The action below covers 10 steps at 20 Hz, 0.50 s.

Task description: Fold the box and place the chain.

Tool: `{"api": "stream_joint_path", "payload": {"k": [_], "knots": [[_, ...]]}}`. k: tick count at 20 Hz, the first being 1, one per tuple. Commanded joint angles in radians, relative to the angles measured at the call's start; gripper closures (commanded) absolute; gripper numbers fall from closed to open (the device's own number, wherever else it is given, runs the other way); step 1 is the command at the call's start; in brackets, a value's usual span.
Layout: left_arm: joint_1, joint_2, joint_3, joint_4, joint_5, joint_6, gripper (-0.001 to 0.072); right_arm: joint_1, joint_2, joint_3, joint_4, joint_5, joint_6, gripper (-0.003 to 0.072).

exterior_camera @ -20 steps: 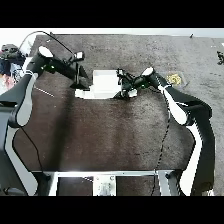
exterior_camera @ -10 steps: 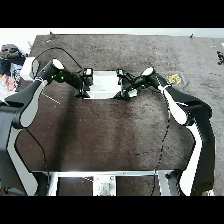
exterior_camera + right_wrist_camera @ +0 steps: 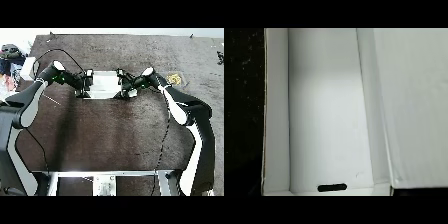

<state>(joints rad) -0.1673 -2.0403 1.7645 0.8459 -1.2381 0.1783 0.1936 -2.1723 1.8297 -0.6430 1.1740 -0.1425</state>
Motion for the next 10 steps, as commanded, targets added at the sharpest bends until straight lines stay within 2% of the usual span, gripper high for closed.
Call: {"api": "stream_joint_path", "payload": {"k": [1,2,6,7,10], "knots": [[0.000,-0.002,-0.001,-0.003,0.000,-0.032,0.0136,0.000,0.000,0.000,0.000,0.000,0.000,0.0216],[0.000,-0.004,-0.003,-0.004,-0.005,-0.032,0.0309,0.000,0.000,0.000,0.000,0.000,0.000,0.0216],[0.000,-0.006,-0.008,-0.009,-0.007,-0.032,0.0350,0.000,0.000,0.000,0.000,0.000,0.000,0.0216],[0.000,-0.006,-0.008,-0.012,-0.007,-0.032,0.0415,0.000,0.000,0.000,0.000,0.000,0.000,0.0216],[0.000,-0.008,-0.008,-0.023,-0.007,-0.032,0.0428,0.000,0.000,0.000,0.000,0.000,0.000,0.0216]]}}
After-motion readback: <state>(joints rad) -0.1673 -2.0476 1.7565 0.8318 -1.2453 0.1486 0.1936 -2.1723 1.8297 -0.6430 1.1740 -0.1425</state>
